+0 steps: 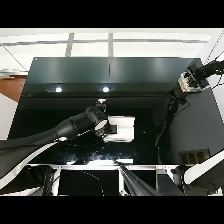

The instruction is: Fold the box and place the chain.

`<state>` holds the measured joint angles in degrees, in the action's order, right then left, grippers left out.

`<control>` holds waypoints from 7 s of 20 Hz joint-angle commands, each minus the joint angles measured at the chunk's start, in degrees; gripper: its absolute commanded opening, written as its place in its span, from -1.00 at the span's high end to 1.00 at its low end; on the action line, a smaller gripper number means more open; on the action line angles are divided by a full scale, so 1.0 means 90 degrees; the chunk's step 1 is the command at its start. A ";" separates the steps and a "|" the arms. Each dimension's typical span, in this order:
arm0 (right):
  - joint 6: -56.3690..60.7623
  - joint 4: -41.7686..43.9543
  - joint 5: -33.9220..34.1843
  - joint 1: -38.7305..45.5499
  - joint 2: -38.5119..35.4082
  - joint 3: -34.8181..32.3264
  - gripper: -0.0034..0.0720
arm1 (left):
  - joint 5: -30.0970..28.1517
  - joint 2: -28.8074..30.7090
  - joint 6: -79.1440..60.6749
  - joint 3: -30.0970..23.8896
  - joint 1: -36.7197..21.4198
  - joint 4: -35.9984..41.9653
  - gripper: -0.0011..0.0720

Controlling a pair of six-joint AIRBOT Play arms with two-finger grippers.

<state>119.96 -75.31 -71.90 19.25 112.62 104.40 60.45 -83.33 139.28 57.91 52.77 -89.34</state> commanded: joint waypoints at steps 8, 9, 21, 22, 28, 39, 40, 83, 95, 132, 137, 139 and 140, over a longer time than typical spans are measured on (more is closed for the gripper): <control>-0.1166 0.0697 0.0002 0.0170 -0.0007 0.0046 0.83 | 0.0007 -0.0002 0.0000 -0.0002 0.0005 0.0002 0.90; -0.1336 0.0699 -0.0102 0.0223 -0.0070 0.0073 0.83 | 0.0007 -0.0002 0.0002 -0.0002 0.0002 0.0005 0.90; -0.3762 0.2093 -0.0335 0.0697 -0.2569 0.0104 0.83 | -0.0024 -0.0002 0.0000 -0.0002 0.0005 0.0005 0.90; -0.3881 0.2149 -0.0338 0.0699 -0.2858 0.0104 0.83 | -0.0024 -0.0002 0.0000 -0.0002 0.0005 0.0005 0.90; -0.4660 0.3194 -0.0376 0.0600 -0.4675 0.0097 0.82 | -0.0044 -0.0002 0.0000 -0.0002 0.0002 -0.0002 0.90; -0.4762 0.2448 -0.1472 -0.1545 -0.6506 -0.0515 0.83 | -0.0034 -0.0002 0.0000 -0.0002 0.0002 0.0002 0.90; -0.4816 0.2142 -0.1610 -0.1909 -0.6659 -0.0770 0.83 | -0.0032 -0.0002 0.0000 -0.0002 0.0005 0.0000 0.90; -0.5214 0.3101 0.0709 -0.4850 -0.6569 -0.6836 0.83 | -0.0092 -0.0002 0.0000 -0.0002 0.0015 -0.0019 0.90; -0.5217 0.3106 0.0901 -0.4935 -0.6569 -0.6892 0.55 | -0.0092 -0.0002 0.0000 -0.0002 0.0015 -0.0017 0.90; -1.3078 0.3152 0.2514 -0.4592 -0.5549 -0.8211 0.47 | -0.0097 -0.0002 0.0002 -0.0002 0.0012 -0.0019 0.90; -1.3073 0.3147 0.2506 -0.4590 -0.5552 -0.8208 0.83 | -0.0097 -0.0002 0.0002 -0.0002 0.0012 -0.0019 0.90; -1.3068 0.3128 0.2487 -0.4588 -0.5552 -0.8208 0.83 | -0.0097 -0.0002 0.0002 -0.0002 0.0012 -0.0019 0.90; -1.3066 0.3111 0.2460 -0.4585 -0.5554 -0.8208 0.83 | -0.0097 -0.0002 0.0002 -0.0002 0.0012 -0.0019 0.90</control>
<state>2.31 -47.29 -49.25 -22.02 62.67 30.52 59.64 -83.33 139.46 57.91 52.86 -89.49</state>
